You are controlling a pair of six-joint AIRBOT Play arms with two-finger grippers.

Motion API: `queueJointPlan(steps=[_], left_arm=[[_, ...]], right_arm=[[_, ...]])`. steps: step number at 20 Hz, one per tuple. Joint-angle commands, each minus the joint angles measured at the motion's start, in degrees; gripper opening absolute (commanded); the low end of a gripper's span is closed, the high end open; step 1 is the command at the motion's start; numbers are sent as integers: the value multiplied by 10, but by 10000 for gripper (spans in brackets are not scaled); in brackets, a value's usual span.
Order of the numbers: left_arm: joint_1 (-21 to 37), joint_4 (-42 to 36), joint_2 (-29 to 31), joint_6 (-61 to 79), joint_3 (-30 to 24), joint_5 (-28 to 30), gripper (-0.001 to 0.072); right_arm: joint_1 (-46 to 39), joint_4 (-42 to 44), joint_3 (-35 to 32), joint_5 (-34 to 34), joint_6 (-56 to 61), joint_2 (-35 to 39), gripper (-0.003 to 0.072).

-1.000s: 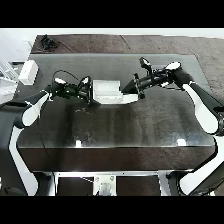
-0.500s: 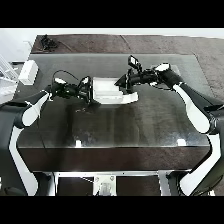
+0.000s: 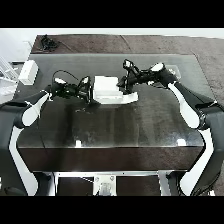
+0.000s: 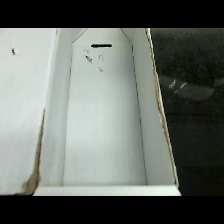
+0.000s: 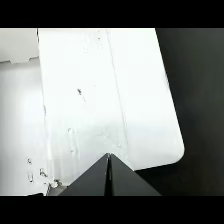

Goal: Fold the box and place the chain.

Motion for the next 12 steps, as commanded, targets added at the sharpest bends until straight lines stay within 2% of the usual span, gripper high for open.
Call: queueJointPlan(steps=[1, 6, 12], left_arm=[[0, 1, 0, 1, 0, 0, 355], [0, 0, 0, 1, 0, 0, 355], [0, 0, 0, 1, 0, 0, 355]], right_arm=[[2, -19, 4, 22, 6, -7, 10], [3, -17, 5, 28, -3, 4, 9], [-2, -19, -4, 28, 7, 97, 7]])
